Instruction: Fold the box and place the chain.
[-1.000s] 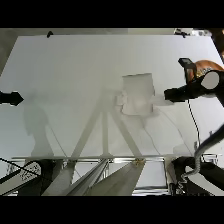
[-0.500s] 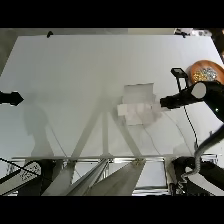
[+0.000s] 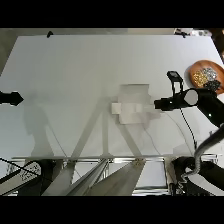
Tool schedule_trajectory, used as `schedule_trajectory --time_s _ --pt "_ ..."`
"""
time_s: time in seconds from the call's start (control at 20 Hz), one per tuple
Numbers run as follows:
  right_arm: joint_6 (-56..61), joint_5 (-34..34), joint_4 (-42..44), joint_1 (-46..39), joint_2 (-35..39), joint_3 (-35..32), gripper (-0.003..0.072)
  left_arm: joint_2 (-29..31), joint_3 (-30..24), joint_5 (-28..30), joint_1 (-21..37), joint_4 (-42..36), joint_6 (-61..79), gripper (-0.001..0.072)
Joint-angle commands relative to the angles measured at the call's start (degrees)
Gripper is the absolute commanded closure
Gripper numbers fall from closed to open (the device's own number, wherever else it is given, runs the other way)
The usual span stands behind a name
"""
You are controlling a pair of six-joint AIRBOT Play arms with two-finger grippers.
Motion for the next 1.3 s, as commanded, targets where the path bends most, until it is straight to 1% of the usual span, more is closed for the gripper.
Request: schedule_trajectory --time_s 0.0,0.55,0.7,0.85,0.95,1.1,1.15,1.25 --pt "0.94 -1.53 0.42 0.17 -0.04 -1.66 0.0675 0.04 -0.02 0.02 0.04 0.0 0.0 0.0009" --pt "0.5 -2.8 0.39 0.17 -0.04 -1.66 0.0674 0.0 -0.02 0.0 0.0 -0.55 -0.04 0.0009" --pt "0.63 -3.52 0.61 0.17 -0.04 -1.66 0.0673 0.0 -0.02 1.7 -0.13 -4.72 -1.05 0.0011" --pt "0.63 -2.93 0.61 0.17 -0.04 -1.66 0.0673 -0.07 -0.02 0.57 -1.07 -10.49 -0.98 0.001" --pt "0.63 -2.8 0.61 0.17 -0.04 -1.66 0.0673 -0.07 -0.02 0.22 -5.92 -10.67 0.9 0.001" --pt "0.63 -2.73 0.61 0.17 -0.04 -1.66 0.0673 -0.07 0.13 -0.72 -18.64 -10.49 6.34 0.0009" --pt "0.63 -2.69 0.61 0.17 -0.04 -1.66 0.0673 -0.07 0.28 -2.36 -23.04 -10.51 6.54 0.0009" --pt "0.63 -2.27 0.63 0.17 -0.04 -1.66 0.0672 -0.07 0.63 -8.0 -31.45 -10.58 6.49 0.0009"
